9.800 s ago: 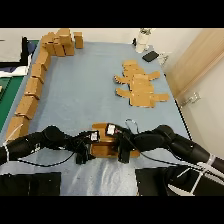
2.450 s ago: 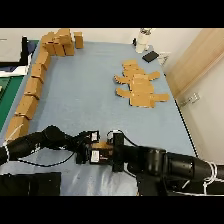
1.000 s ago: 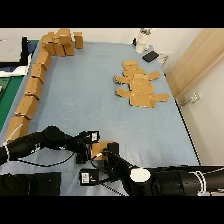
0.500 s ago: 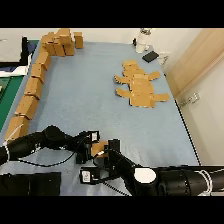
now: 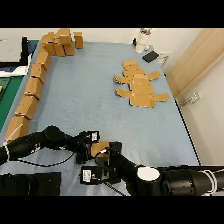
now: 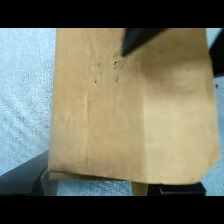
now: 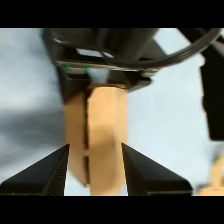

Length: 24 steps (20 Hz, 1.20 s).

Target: Fold the box.

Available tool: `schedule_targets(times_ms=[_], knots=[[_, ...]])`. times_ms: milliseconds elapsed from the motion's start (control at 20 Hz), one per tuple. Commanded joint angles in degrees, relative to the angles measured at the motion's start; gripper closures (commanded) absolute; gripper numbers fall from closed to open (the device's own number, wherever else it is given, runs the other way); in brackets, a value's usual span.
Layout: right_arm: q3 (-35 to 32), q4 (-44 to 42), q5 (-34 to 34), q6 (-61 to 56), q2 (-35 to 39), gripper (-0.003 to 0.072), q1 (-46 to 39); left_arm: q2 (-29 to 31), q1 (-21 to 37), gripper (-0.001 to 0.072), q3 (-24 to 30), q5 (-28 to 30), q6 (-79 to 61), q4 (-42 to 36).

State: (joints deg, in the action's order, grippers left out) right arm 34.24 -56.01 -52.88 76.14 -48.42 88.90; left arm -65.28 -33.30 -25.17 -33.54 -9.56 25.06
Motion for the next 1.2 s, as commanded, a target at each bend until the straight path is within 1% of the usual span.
schedule_targets(times_ms=[0, 200, 350, 500, 650, 850, 950, 1150], knots=[[0.2, -5.5, 2.0, -5.4, 3.7, 0.0185, 0.0, 0.0, 0.1, 0.0192, 0.0, 0.0, 0.0, 0.0], [0.2, -4.9, 1.7, -11.2, 10.2, 0.0185, -1.0, 0.0, 0.1, 0.0192, 0.0, 0.0, 0.0, 0.0], [0.1, -4.1, 1.4, -12.5, 11.3, 0.0185, -4.9, 0.0, 0.1, 0.0192, 0.0, 0.0, 0.0, 0.0], [0.0, -3.3, 3.5, -10.8, 8.7, 0.0185, -8.8, 0.0, 0.1, 0.0192, 0.0, 0.0, 0.0, 0.0], [0.0, -4.0, 6.2, -8.7, 5.6, 0.0185, -9.2, 0.0, 0.1, 0.0192, 0.0, 0.0, 0.0, 0.0], [0.0, -12.3, 7.3, -0.9, 3.5, 0.0186, -9.2, 0.0, 0.1, 0.0192, 0.0, 0.0, 0.0, 0.0], [0.0, -11.6, 6.9, 1.4, 1.7, 0.0185, -9.3, 0.0, 0.1, 0.0192, 0.0, 0.0, 0.0, 0.0], [0.0, -9.0, 7.0, 1.5, -0.5, 0.0186, -9.3, 0.0, 0.1, 0.0192, 0.0, 0.0, 0.0, 0.0]])
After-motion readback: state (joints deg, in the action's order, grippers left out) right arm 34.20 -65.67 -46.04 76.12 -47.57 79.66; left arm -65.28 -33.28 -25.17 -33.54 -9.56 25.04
